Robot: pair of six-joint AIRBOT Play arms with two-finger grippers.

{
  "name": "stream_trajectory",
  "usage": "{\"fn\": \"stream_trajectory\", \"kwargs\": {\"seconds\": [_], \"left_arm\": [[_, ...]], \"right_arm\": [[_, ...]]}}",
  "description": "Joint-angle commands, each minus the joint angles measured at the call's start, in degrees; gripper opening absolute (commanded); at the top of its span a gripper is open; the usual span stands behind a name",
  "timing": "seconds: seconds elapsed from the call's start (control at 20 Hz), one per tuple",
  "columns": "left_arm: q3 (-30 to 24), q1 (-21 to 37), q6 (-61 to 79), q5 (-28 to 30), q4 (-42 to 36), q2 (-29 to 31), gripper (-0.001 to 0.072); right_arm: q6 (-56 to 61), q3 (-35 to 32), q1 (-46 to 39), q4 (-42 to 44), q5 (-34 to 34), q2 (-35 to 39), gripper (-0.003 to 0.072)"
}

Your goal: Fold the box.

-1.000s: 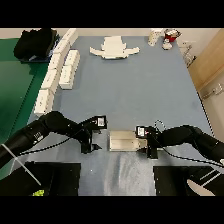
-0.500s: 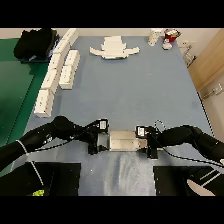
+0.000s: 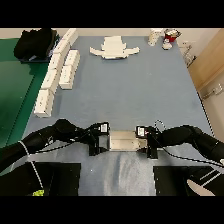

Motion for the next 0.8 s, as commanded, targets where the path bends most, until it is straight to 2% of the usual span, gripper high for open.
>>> {"fn": "stream_trajectory", "kwargs": {"seconds": [0.0,0.35,0.75], "left_arm": [[0.0,-2.6,0.1,3.6,-1.1,-0.9,0.0703],[0.0,-5.7,6.0,5.7,-7.3,-2.8,0.0703],[0.1,-5.9,6.3,6.8,-7.3,-3.1,0.0703]], "right_arm": [[0.0,0.0,0.0,0.0,0.0,0.0,0.047],[0.0,0.0,0.0,0.0,0.0,0.0,0.047],[0.0,0.0,0.0,0.0,0.0,0.0,0.047]]}}
